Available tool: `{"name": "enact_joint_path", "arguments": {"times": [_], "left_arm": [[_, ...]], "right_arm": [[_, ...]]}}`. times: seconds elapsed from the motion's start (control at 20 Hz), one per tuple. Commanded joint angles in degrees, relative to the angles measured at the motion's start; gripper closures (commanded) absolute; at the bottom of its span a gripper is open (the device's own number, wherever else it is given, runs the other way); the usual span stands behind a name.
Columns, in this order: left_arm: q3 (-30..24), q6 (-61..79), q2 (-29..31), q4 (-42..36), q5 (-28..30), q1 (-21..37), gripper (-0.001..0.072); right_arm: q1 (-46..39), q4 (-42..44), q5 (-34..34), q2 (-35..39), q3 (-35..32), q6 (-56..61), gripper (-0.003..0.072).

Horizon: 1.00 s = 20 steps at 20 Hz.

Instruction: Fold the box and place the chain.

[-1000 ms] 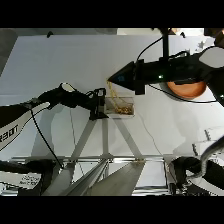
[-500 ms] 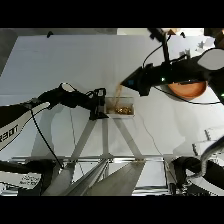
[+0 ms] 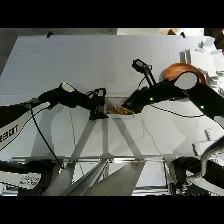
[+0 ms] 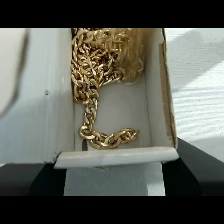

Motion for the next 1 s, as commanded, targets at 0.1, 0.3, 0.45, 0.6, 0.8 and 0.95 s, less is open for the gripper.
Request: {"name": "enact_joint_path", "arguments": {"times": [0.1,0.3,0.45,0.6,0.8,0.95], "left_arm": [[0.0,0.0,0.0,0.0,0.0,0.0,0.0529],[0.0,0.0,0.0,0.0,0.0,0.0,0.0529],[0.0,0.0,0.0,0.0,0.0,0.0,0.0529],[0.0,0.0,0.0,0.0,0.0,0.0,0.0529],[0.0,0.0,0.0,0.0,0.0,0.0,0.0529],[0.0,0.0,0.0,0.0,0.0,0.0,0.0529]], "right_arm": [[0.5,-2.7,0.6,-2.2,5.4,-1.6,0.0467],[-2.1,-3.4,1.2,-10.2,15.9,-1.6,0.0468],[-5.2,0.0,4.1,-19.1,22.8,-0.9,0.0468],[-5.9,-0.1,11.4,-25.2,24.9,-1.6,0.0467],[-5.3,0.0,22.4,-29.9,24.8,-4.4,0.0467],[-5.1,-0.1,22.9,-30.2,24.7,-7.4,0.0467]]}}
